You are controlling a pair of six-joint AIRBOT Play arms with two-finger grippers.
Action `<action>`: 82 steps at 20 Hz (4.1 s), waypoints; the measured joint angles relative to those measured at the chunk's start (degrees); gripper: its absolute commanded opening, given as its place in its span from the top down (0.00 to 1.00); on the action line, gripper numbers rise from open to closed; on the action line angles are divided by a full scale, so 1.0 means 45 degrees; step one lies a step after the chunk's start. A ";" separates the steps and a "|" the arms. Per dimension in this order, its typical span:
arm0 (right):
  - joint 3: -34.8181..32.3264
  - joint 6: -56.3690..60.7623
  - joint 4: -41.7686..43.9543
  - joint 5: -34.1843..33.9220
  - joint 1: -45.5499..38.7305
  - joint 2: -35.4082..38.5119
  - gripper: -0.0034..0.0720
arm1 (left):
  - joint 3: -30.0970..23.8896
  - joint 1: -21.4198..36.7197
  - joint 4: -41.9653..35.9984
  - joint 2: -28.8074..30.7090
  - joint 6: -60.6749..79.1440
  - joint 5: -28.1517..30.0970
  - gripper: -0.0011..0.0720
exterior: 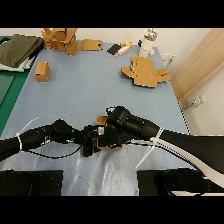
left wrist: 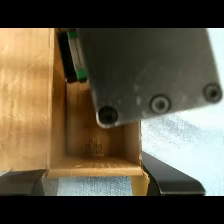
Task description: Fold the box.
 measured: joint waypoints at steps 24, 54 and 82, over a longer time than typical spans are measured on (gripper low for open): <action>-0.0024 0.0661 -0.0971 -0.1166 -0.1399 0.2288 0.89 | 0.0000 0.0000 0.0015 0.0000 0.0034 -0.0019 0.51; -0.5406 -1.8996 0.9636 0.6824 -0.4954 0.5115 0.95 | 0.0000 0.0000 0.0019 0.0000 0.0039 -0.0044 0.51; -0.6970 -2.0089 0.3230 1.0258 -0.0005 0.7504 0.40 | 0.0000 0.0000 0.0019 0.0000 0.0029 -0.0083 0.51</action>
